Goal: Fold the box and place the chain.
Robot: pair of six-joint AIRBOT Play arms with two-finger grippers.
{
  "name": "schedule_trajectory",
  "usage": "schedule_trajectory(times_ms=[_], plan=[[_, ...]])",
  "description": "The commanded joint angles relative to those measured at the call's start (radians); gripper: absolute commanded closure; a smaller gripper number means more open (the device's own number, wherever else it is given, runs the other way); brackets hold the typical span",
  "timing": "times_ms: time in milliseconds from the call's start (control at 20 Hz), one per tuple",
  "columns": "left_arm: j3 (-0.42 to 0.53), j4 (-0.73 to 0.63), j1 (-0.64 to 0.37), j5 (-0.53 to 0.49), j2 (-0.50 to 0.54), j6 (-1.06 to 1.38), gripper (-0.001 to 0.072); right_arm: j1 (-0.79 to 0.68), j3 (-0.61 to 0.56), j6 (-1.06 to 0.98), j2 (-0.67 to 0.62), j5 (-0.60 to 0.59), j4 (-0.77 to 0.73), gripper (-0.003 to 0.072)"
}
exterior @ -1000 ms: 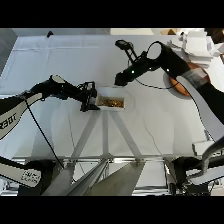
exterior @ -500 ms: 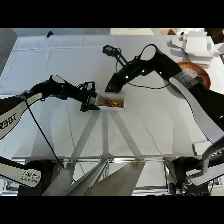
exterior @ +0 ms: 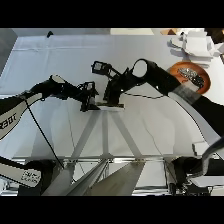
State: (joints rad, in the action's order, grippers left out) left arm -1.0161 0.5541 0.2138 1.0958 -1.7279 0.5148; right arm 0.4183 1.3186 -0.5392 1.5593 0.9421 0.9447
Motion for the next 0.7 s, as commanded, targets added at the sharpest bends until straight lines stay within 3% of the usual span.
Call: schedule_trajectory(times_ms=[0, 250, 400, 650], plan=[[0.000, 0.000, 0.000, 0.000, 0.000, 0.000, 0.0385, 0.036, -0.111, 0.016, -0.080, -0.187, 0.084, 0.0391], [0.000, 0.000, 0.000, 0.000, 0.000, 0.000, 0.0385, 0.067, -0.179, 0.016, -0.106, -0.243, 0.140, 0.0390], [0.001, 0.000, 0.000, 0.000, 0.000, 0.000, 0.0385, 0.067, -0.181, 0.016, -0.106, -0.268, 0.156, 0.0307], [0.000, 0.000, 0.000, 0.000, 0.000, 0.000, 0.0385, 0.067, -0.212, 0.016, -0.106, -0.327, 0.158, 0.0322]])
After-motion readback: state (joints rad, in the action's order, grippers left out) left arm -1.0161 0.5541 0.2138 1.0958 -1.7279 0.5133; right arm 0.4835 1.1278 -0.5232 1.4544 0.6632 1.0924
